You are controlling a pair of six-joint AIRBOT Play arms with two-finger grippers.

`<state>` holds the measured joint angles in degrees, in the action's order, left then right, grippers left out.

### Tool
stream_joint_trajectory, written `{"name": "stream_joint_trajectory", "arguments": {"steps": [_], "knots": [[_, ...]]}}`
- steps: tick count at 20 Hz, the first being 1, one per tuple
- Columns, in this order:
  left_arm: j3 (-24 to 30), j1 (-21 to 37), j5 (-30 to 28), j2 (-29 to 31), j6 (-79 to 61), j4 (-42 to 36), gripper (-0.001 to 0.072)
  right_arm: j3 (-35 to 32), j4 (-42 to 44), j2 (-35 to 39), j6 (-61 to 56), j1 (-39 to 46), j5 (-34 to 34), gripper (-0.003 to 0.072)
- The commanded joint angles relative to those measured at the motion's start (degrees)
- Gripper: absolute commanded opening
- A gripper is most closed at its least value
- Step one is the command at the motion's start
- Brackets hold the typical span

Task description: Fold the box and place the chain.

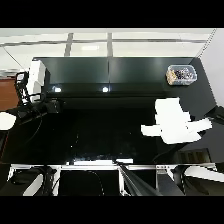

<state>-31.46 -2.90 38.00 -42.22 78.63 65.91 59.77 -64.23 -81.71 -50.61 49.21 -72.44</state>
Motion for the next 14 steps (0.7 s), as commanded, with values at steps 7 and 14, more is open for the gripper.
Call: {"name": "stream_joint_trajectory", "arguments": {"steps": [7,14], "knots": [[-0.02,-0.02,0.2,-0.22,0.02,-2.12,0.0704,0.09,0.2,-2.84,5.97,-1.03,-6.29,0.0083],[-0.02,-0.02,0.17,-0.22,0.0,-2.08,0.0704,0.02,9.66,8.44,4.13,-9.88,-4.9,0.0014]]}}
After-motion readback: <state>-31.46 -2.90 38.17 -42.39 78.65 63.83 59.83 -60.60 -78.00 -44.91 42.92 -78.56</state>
